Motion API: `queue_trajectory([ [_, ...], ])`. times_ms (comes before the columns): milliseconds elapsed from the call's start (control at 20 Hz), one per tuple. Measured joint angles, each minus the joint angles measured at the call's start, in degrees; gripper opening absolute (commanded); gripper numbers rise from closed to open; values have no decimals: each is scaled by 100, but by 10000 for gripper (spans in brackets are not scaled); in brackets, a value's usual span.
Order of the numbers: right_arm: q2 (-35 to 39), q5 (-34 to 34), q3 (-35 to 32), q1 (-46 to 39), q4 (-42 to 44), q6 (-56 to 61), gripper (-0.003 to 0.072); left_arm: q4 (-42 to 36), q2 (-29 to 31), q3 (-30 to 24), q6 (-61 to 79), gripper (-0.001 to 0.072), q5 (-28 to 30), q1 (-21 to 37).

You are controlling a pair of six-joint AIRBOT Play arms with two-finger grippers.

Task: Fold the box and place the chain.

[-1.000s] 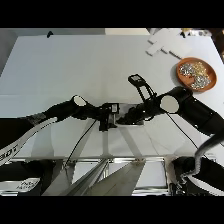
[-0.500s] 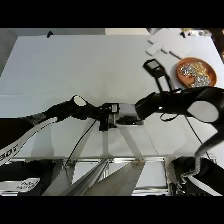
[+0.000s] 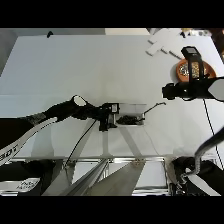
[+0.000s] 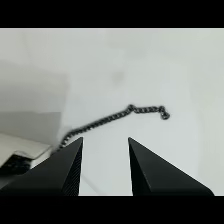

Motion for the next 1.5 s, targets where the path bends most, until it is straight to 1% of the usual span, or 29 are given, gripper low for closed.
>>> queue_trajectory([
  [300, -1287, -201, 0, -203, -72, -136, 344, -2, 0, 0, 0, 336, 0, 0],
  [600, -2181, -330, 2, -234, -87, -157, 342, 0, 0, 0, 0, 336, 0, 0],
  [800, -2479, -417, 2, -236, -87, -162, 333, -2, 0, 0, 0, 336, 0, 0],
  [1150, -2623, -627, -2, -236, -87, -133, 327, -2, 0, 0, 0, 336, 0, 0],
  [1300, -2708, -649, -4, -236, -87, -109, 190, -2, 0, 0, 0, 336, 0, 0],
  [1350, -2734, -654, -2, -236, -105, -109, 75, 0, 0, 0, 0, 336, 0, 0],
  [1400, -2752, -645, 0, -238, -116, -107, 17, -2, 0, 0, 0, 336, 0, 0],
  [1500, -2774, -619, 0, -238, -107, -105, 16, -2, 0, 0, 0, 336, 0, 0],
])
